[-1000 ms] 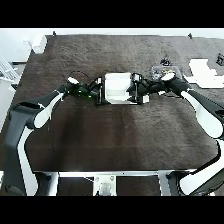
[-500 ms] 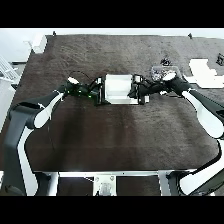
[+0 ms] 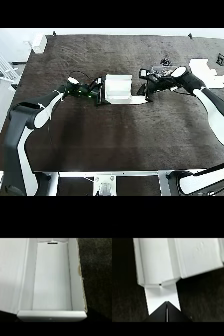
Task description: Fold the box and place the chain.
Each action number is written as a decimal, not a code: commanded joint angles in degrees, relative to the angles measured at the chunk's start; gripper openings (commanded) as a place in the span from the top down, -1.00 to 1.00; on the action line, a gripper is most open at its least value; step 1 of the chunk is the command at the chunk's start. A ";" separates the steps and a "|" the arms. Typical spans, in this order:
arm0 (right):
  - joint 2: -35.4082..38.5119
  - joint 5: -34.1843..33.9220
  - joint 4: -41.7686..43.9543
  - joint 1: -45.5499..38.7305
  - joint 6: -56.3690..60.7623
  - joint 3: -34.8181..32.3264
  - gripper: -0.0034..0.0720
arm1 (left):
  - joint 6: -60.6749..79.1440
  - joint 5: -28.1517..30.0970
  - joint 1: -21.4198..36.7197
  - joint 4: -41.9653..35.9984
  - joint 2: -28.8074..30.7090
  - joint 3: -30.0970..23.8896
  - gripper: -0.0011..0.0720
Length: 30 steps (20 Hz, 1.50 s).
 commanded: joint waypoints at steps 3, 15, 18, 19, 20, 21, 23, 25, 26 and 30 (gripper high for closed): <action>3.34 -0.11 -4.37 -6.43 27.30 0.00 0.88 | 0.00 0.00 0.04 0.02 0.02 -0.02 -0.32; -3.78 0.11 6.05 -16.15 48.94 -2.97 0.88 | 0.00 0.00 0.04 0.00 0.02 -0.02 -0.32; -6.75 0.11 7.26 -12.87 48.94 -2.97 0.88 | 0.00 0.00 0.04 -0.02 0.02 -0.02 -0.32; -7.34 0.11 7.28 -11.61 48.96 -2.97 0.88 | 0.00 0.00 0.04 -0.02 0.02 -0.02 -0.32; -7.80 0.11 7.30 -10.19 49.09 -2.97 0.88 | 0.00 0.00 0.04 0.00 0.02 -0.02 -0.32; -8.13 0.11 7.23 -8.81 50.07 -2.97 0.88 | 0.00 0.00 0.04 -0.02 0.02 -0.02 -0.32; -8.61 0.11 7.23 -6.16 50.47 -2.95 0.88 | 0.00 0.00 0.04 -0.02 0.02 -0.02 -0.32; -8.59 0.37 7.21 -4.48 50.90 -2.58 0.88 | 0.00 0.00 0.04 -0.02 0.02 -0.02 -0.32; -8.59 1.60 7.23 -4.22 51.17 -1.75 0.88 | 0.00 0.00 0.04 -0.04 0.02 -0.02 -0.32; -8.35 8.07 7.23 -4.22 55.28 3.91 0.88 | 0.00 0.00 0.04 -0.09 0.02 -0.02 -0.32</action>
